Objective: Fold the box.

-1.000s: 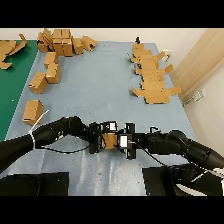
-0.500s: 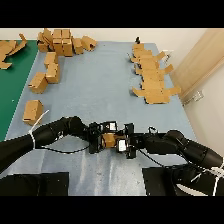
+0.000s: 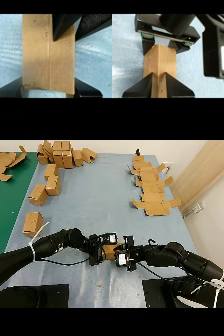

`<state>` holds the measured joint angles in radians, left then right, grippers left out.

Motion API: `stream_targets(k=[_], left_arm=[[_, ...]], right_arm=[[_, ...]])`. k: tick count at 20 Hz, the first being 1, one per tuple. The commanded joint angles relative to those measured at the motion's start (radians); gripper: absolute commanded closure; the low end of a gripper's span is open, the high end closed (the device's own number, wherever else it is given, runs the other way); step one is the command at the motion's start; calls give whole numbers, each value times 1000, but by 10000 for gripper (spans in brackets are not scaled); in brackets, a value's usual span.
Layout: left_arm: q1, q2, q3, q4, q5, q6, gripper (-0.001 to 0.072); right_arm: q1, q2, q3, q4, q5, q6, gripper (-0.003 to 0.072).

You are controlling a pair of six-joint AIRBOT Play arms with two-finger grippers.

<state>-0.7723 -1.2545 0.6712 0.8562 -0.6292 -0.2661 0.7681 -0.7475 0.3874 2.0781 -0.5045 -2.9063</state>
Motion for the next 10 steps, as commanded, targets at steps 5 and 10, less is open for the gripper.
stream_targets(k=[5,10], left_arm=[[-1,0,1,1,-1,3,190],[-1,0,1,1,-1,3,190]], right_arm=[[1,16,1,-2,0,-1,468],[1,44,1,-3,4,0,468]])
